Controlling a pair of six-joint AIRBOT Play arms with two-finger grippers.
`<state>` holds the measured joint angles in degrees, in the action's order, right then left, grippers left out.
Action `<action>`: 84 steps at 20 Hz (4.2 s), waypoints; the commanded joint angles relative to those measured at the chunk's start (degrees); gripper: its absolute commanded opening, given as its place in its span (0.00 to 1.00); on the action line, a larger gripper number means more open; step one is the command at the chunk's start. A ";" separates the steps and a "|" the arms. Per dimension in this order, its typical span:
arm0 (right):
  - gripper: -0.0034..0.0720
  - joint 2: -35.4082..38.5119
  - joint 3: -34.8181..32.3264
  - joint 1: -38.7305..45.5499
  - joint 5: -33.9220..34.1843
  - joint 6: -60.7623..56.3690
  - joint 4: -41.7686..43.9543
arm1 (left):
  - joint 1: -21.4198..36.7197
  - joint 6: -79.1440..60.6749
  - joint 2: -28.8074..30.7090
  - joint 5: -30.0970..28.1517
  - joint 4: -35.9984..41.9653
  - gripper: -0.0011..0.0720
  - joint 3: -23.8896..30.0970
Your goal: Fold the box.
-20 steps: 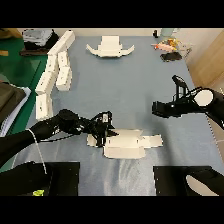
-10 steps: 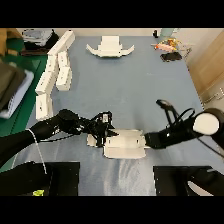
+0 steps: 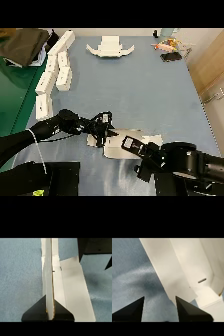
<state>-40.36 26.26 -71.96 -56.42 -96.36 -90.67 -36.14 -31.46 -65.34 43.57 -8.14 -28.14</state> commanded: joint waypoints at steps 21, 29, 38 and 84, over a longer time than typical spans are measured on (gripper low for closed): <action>0.85 -2.45 2.80 -3.98 -6.43 -27.06 -27.17 | 0.04 -0.02 -0.02 0.04 0.02 0.03 0.00; 1.00 -1.22 0.90 8.79 5.03 -0.28 -17.44 | 0.04 0.00 -0.02 0.04 0.00 0.03 0.00; 1.00 -7.61 0.46 44.39 4.87 79.17 35.85 | 0.04 0.00 -0.04 0.04 0.02 0.03 0.00; 0.72 -12.87 -8.48 46.88 13.49 93.77 47.58 | 0.04 -0.02 -0.02 0.04 0.00 0.03 0.00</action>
<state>-53.25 17.82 -25.10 -42.78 -2.31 -42.52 -36.14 -31.46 -65.34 43.64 -8.12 -28.14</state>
